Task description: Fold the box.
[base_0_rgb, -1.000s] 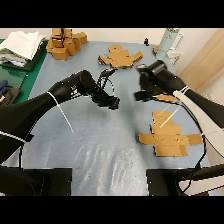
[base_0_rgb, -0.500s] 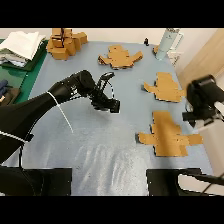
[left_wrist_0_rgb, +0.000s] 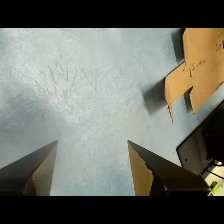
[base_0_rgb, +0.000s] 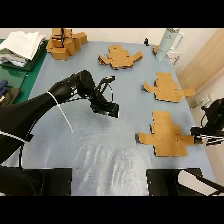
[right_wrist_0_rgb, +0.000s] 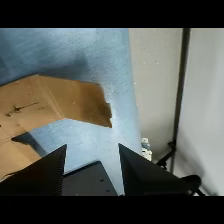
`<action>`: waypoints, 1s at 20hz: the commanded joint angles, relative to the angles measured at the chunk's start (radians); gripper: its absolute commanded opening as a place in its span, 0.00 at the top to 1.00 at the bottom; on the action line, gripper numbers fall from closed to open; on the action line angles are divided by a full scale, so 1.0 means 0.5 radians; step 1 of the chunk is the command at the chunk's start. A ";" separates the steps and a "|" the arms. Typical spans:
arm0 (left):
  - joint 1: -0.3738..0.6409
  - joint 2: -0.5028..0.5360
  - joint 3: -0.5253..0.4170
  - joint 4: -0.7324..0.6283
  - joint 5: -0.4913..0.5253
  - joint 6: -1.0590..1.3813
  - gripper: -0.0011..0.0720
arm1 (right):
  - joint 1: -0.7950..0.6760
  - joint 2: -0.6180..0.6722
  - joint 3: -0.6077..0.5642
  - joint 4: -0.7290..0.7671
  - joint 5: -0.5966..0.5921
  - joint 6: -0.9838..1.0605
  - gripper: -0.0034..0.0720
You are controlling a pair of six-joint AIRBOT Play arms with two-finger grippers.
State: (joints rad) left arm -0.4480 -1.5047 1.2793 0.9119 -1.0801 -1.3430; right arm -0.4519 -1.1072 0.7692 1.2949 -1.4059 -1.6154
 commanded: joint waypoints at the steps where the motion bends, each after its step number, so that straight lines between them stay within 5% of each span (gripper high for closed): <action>1: 0.002 0.001 -0.001 0.001 -0.072 0.001 0.07 | -0.183 -0.005 -0.018 0.127 0.134 -0.219 0.29; 5: 0.002 0.001 -0.001 0.002 -0.076 0.002 0.07 | -0.227 -0.098 -0.014 0.235 0.240 -0.476 0.33; 11: 0.002 0.001 0.001 0.001 -0.006 0.058 0.07 | -0.226 -0.108 0.110 1.030 0.121 -0.913 0.94; 16: 0.008 0.018 0.008 0.002 -0.004 0.255 0.08 | -0.037 -0.101 0.105 1.842 -0.080 -0.957 0.95; 20: 0.136 0.069 0.007 0.001 -0.105 0.288 0.08 | 0.204 -0.062 0.074 1.945 0.020 -0.906 0.95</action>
State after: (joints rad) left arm -0.4164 -1.4837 1.2819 0.9123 -1.0962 -1.2255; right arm -0.4202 -1.1519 0.8158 2.1551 -1.4178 -2.0769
